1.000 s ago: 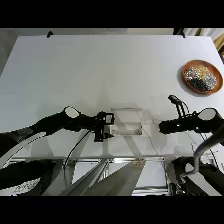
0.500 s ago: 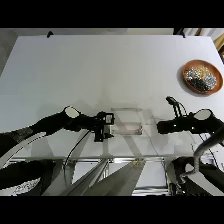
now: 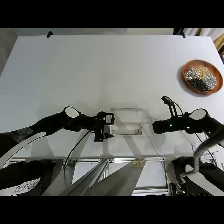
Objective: Fold the box and place the chain.
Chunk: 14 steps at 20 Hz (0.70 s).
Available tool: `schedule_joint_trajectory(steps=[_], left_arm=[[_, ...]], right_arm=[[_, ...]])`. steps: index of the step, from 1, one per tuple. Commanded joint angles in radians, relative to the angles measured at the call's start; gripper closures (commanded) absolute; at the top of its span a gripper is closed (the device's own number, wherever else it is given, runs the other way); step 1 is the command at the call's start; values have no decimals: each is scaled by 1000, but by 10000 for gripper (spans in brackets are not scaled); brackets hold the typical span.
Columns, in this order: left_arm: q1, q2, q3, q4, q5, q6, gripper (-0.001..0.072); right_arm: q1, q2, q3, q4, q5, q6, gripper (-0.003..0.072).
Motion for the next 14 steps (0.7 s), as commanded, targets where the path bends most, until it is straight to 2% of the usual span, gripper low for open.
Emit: schedule_joint_trajectory(steps=[1, 2, 7, 8, 9, 14], left_arm=[[1, 1, 0, 0, 0, 0, 679], [1, 1, 0, 0, 0, 0, 679], [1, 1, 0, 0, 0, 0, 679], [1, 1, 0, 0, 0, 0, 679], [1, 1, 0, 0, 0, 0, 679], [1, 1, 0, 0, 0, 0, 679]], right_arm=[[4, 0, 1, 23, 31, 2, 547], [4, 1, 1, 24, 25, 17, 512], [4, 142, 4, 51, 26, 37, 504], [4, 174, 4, 63, 35, 47, 460], [5, 193, 4, 70, 46, 82, 369], [5, 200, 3, 111, 76, 89, 339]])
